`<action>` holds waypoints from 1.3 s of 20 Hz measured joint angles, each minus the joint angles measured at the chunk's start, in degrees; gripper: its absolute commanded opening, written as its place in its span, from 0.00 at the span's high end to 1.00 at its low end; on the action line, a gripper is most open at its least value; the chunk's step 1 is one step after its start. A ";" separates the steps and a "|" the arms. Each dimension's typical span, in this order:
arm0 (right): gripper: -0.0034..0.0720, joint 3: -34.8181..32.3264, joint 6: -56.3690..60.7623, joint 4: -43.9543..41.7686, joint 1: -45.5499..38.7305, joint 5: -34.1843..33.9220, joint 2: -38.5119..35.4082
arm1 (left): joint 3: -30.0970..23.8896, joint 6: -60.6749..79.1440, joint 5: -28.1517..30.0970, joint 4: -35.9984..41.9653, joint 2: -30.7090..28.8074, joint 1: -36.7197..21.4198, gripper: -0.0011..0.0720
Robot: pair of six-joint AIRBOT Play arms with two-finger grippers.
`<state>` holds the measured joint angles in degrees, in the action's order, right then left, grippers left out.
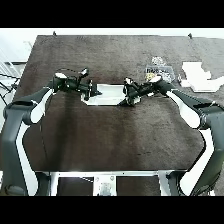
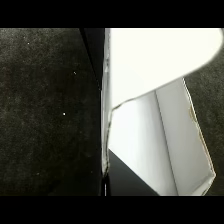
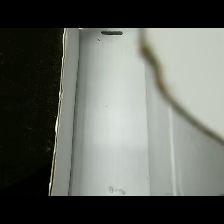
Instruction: Fold the box and place the chain.
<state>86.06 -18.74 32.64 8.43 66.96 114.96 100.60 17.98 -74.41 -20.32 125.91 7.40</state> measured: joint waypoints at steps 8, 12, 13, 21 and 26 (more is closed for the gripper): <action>0.18 0.00 0.00 0.00 0.00 0.00 0.00 | 0.04 -0.02 -0.42 0.35 0.00 0.00 0.95; 0.18 0.00 0.00 0.00 0.02 -0.07 0.00 | 0.07 -0.09 -2.86 1.55 0.04 0.02 0.54; 0.18 0.00 0.00 0.00 0.02 -0.07 0.02 | 0.09 -0.07 -3.41 1.95 -0.04 0.04 0.54; 0.18 0.00 0.00 0.00 0.02 -0.04 0.02 | 0.24 -0.07 -6.62 2.64 -4.02 -3.28 0.54; 0.18 0.00 0.00 -0.02 0.02 -0.02 0.02 | 1.51 -0.81 -12.87 4.26 -7.76 -7.28 0.96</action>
<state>86.06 -18.74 32.62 8.45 66.94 114.98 102.10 17.17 -87.29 -16.05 118.15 0.12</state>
